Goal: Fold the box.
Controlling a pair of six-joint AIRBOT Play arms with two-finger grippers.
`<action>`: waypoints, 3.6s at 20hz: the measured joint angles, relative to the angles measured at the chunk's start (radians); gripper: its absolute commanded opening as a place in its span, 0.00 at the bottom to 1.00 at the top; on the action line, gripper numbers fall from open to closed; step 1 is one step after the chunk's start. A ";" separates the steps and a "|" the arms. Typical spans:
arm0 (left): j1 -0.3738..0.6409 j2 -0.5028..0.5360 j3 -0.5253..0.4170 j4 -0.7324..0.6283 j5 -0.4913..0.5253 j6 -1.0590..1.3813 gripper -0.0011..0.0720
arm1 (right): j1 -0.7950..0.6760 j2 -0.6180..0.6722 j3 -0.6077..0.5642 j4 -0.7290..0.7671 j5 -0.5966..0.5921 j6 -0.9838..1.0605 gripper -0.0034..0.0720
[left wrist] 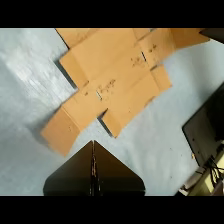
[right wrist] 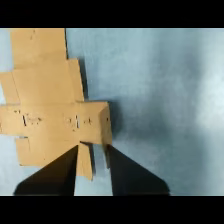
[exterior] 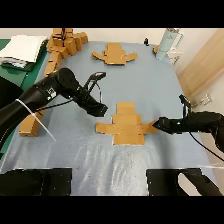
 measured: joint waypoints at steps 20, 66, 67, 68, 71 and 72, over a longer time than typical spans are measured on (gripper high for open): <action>0.023 0.011 -0.071 -0.112 -0.109 0.075 0.67 | 0.079 -0.639 0.384 0.018 -0.278 -0.212 0.05; 0.285 -0.446 0.093 -0.510 -0.200 0.572 0.32 | 0.408 -0.285 0.177 0.124 0.022 -0.415 0.05; 0.283 -0.451 0.094 -0.509 -0.210 0.573 0.32 | 0.407 -0.285 0.177 0.123 0.022 -0.415 0.05; 0.280 -0.457 0.095 -0.509 -0.221 0.574 0.32 | 0.408 -0.285 0.177 0.123 0.022 -0.415 0.05; 0.271 -0.478 0.097 -0.508 -0.245 0.574 0.32 | 0.408 -0.285 0.177 0.121 0.022 -0.414 0.05; 0.268 -0.483 0.098 -0.508 -0.248 0.575 0.32 | 0.408 -0.285 0.177 0.120 0.022 -0.414 0.05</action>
